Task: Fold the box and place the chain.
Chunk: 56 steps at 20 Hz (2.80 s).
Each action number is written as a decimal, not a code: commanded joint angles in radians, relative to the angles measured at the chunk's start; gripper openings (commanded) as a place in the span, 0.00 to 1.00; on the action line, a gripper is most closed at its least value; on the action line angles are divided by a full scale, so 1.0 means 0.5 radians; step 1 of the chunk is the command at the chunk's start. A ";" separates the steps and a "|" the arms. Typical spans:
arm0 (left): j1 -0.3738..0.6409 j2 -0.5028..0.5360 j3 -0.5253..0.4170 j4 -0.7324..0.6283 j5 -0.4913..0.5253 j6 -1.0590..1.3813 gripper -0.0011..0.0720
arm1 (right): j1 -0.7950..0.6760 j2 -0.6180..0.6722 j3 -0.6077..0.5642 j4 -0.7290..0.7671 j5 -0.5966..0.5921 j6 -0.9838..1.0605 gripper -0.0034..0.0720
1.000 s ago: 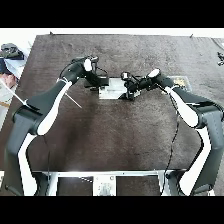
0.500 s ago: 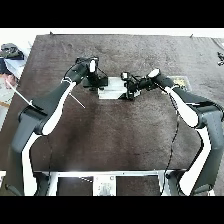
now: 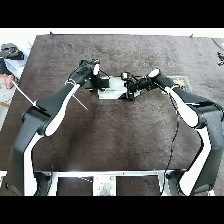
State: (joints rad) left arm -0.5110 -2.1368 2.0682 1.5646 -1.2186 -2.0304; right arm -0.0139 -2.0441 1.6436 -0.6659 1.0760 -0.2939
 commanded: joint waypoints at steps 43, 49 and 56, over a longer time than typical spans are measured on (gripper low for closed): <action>0.018 0.121 0.047 -0.109 -0.198 0.694 0.99 | 0.002 -0.002 0.001 -0.001 0.002 -0.002 0.40; 0.061 0.436 0.037 -0.101 -0.257 1.231 0.99 | 0.002 -0.002 0.001 -0.001 0.002 -0.002 0.40; 0.563 0.510 -0.243 -1.298 -0.100 2.554 0.99 | 0.002 -0.002 0.001 -0.001 0.002 -0.002 0.40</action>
State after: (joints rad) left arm -0.3275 -1.8935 2.0026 1.2469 -1.2903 -1.1297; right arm -0.0143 -2.0445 1.6436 -0.6666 1.0763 -0.2955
